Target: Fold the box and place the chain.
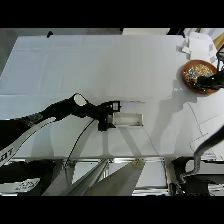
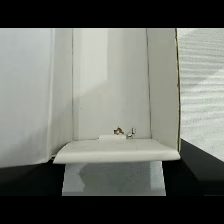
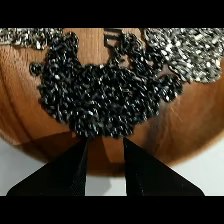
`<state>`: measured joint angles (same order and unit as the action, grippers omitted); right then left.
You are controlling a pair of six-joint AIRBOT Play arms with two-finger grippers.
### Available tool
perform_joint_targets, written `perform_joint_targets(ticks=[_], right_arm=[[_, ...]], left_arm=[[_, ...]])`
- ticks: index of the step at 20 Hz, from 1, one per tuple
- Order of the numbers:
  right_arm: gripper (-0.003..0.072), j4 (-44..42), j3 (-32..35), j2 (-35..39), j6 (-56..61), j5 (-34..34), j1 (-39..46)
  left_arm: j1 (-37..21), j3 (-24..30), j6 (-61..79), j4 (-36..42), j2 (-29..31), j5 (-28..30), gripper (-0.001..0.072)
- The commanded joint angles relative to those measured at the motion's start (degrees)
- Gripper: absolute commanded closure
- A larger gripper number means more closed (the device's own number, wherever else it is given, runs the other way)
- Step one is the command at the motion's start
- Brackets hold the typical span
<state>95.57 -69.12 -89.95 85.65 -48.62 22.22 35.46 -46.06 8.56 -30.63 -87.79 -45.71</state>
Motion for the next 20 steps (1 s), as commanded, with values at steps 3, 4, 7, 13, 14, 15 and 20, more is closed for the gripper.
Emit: perform_joint_targets(ticks=[3,4,7,13,14,15,20], right_arm=[[0.0451,-4.1,-0.4,-3.5,-0.2,3.0,0.2],[0.0453,-4.2,-0.4,-3.7,-0.2,2.9,0.2],[0.0599,-4.3,-0.4,-3.9,0.0,2.2,0.2],[0.0676,-4.3,-0.4,-2.7,0.0,-1.5,0.2],[0.0676,-4.3,-0.4,-1.6,-0.2,-2.0,0.2],[0.0676,-4.3,-0.4,0.1,-0.3,-2.7,0.2],[0.0676,-4.4,-0.4,14.3,-6.2,-7.5,0.2]], left_arm=[[0.0,0.0,0.0,0.0,0.0,0.0,0.0318],[0.0,0.0,0.0,0.0,0.0,0.0,0.0318],[0.0,0.0,0.0,0.0,0.0,0.0,0.0318],[0.0,0.0,0.0,0.0,0.0,0.0,0.0318],[0.0,0.0,0.0,0.0,0.0,0.0,0.0318],[0.0,0.0,0.0,0.0,0.0,0.0,0.0318],[0.0,0.0,0.0,0.0,0.0,0.0,0.0318]])
